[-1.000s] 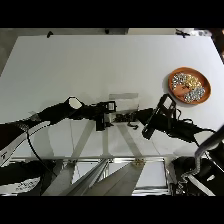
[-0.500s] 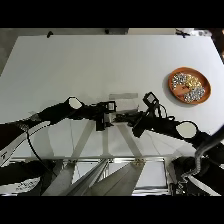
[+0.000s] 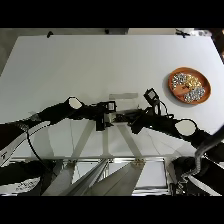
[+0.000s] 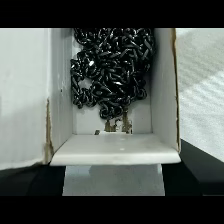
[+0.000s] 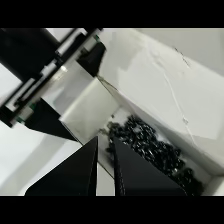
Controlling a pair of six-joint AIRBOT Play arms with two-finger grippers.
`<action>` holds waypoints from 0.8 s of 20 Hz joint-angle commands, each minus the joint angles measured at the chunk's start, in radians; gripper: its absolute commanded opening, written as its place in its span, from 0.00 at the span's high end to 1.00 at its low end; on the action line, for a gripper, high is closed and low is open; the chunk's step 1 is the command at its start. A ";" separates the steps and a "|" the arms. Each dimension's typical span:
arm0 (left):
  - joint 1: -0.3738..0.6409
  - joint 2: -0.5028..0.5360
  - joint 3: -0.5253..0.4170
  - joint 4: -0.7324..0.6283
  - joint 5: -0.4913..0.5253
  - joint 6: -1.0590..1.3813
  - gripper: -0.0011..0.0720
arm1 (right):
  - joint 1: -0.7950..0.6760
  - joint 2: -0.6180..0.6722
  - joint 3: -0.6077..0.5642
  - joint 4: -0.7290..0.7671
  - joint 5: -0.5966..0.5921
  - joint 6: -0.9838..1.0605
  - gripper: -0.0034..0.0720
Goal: Fold the box and place the chain.
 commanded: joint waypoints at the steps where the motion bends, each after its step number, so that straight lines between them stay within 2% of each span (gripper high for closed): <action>1: -0.001 0.000 0.000 0.000 0.000 0.000 0.45 | 0.001 0.014 0.031 -0.079 0.047 0.001 0.80; 3: 0.000 0.000 0.000 0.000 0.000 0.000 0.45 | 0.001 0.039 0.031 -0.154 0.047 0.046 0.80; 6: -0.001 0.000 0.000 0.000 0.000 0.000 0.45 | 0.001 0.082 0.031 -0.385 0.089 0.213 0.80; 11: -0.001 0.000 0.000 0.000 0.000 0.000 0.45 | 0.001 0.101 0.031 -0.826 0.383 0.601 0.80; 12: -0.001 0.000 0.000 0.000 0.000 0.000 0.45 | 0.001 0.101 0.031 -0.872 0.428 0.652 0.72; 14: -0.001 0.000 0.000 0.000 0.000 0.000 0.45 | 0.001 0.098 0.031 -0.906 0.440 0.706 0.47; 16: 0.000 0.000 0.000 0.000 0.000 0.000 0.45 | 0.001 0.086 0.031 -0.905 0.399 0.708 0.43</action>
